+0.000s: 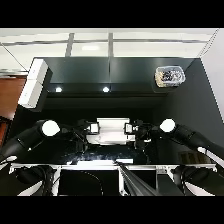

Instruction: Fold the box and place the chain.

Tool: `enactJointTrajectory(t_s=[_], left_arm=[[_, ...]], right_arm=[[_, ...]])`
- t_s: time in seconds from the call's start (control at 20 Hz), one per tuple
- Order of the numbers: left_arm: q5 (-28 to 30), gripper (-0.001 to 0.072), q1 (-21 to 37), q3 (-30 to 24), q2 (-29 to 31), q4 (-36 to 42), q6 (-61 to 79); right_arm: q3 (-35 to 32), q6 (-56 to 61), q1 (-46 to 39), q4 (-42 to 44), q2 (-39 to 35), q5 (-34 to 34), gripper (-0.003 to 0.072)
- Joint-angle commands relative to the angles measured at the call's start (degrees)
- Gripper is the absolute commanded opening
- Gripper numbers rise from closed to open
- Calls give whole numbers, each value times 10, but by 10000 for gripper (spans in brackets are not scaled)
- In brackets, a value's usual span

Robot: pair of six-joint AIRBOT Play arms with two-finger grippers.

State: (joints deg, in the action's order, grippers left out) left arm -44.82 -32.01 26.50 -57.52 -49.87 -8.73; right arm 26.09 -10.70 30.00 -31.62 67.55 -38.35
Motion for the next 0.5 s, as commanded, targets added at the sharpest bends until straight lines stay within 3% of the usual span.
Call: enactJointTrajectory(t_s=[0.0, 0.05, 0.1, 0.15, 0.45], left_arm=[[49, 628, -23, 0, -28, 49, 6], [60, 444, -23, 0, -31, 52, 6], [63, 323, -23, 0, -32, 52, 6], [63, 278, -23, 0, -32, 52, 6], [52, 277, -23, 0, -31, 45, 6]], right_arm=[[0, 0, 0, 0, 0, 0, 429], [0, 0, 0, 0, 0, 0, 429], [0, 0, 0, 0, 0, 0, 428], [0, 0, 0, 0, 0, 0, 429], [0, 0, 0, 0, 0, 0, 429]])
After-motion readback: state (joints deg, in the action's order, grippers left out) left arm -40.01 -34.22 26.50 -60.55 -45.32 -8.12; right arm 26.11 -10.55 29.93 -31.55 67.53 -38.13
